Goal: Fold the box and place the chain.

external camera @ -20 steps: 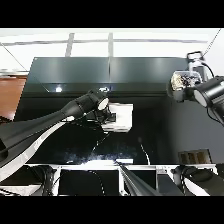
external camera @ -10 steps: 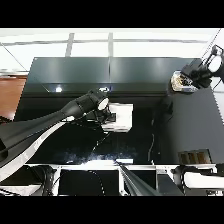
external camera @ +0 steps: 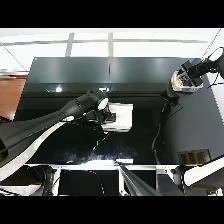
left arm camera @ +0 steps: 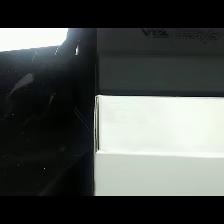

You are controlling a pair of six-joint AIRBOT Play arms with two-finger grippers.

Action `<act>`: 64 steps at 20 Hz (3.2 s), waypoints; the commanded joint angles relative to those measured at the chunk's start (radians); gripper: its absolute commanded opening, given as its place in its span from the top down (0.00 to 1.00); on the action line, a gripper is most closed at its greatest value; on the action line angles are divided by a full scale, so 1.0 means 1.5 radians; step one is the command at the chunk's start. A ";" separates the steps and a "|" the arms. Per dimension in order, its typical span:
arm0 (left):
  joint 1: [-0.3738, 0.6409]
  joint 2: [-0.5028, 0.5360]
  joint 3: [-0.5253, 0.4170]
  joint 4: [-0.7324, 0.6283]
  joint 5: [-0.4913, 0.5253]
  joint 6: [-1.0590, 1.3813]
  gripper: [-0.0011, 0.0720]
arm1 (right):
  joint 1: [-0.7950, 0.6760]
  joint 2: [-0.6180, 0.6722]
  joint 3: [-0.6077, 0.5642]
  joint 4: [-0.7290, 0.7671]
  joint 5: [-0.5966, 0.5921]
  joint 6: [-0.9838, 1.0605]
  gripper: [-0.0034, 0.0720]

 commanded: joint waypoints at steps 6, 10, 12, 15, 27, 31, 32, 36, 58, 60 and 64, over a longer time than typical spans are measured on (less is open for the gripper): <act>0.001 -0.001 0.001 0.000 0.001 0.000 0.95 | -0.001 -0.051 0.009 0.032 -0.029 -0.003 0.17; 0.000 0.000 0.001 0.000 0.001 0.000 0.95 | 0.000 -0.055 0.009 0.052 -0.019 -0.060 0.79; 0.000 -0.001 0.001 0.000 0.001 0.000 0.95 | -0.005 -0.048 0.010 0.073 -0.011 -0.099 0.94; 0.000 -0.001 0.001 0.000 0.001 0.000 0.95 | -0.016 -0.009 0.010 0.075 -0.005 -0.155 0.94; 0.000 0.000 0.001 -0.001 0.000 0.000 0.95 | -0.058 0.263 0.011 0.180 -0.037 -0.371 0.94; 0.000 0.000 0.001 -0.001 0.000 0.000 0.95 | -0.047 0.354 0.016 0.220 0.000 -0.495 0.94; 0.000 0.000 0.001 -0.001 0.000 0.000 0.95 | -0.042 0.380 0.016 0.220 0.015 -0.511 0.94; 0.000 0.000 0.001 -0.003 0.000 0.000 0.95 | -0.011 0.475 0.016 0.221 0.098 -0.546 0.94; 0.000 0.000 0.001 -0.003 0.001 0.000 0.95 | 0.339 0.563 -0.342 0.476 0.036 -0.614 0.94; 0.000 -0.001 0.001 -0.003 0.001 0.000 0.95 | 0.342 0.561 -0.342 0.477 0.037 -0.614 0.94; 0.000 -0.001 0.001 -0.003 0.001 0.000 0.95 | 0.340 0.562 -0.340 0.525 0.036 -0.615 0.94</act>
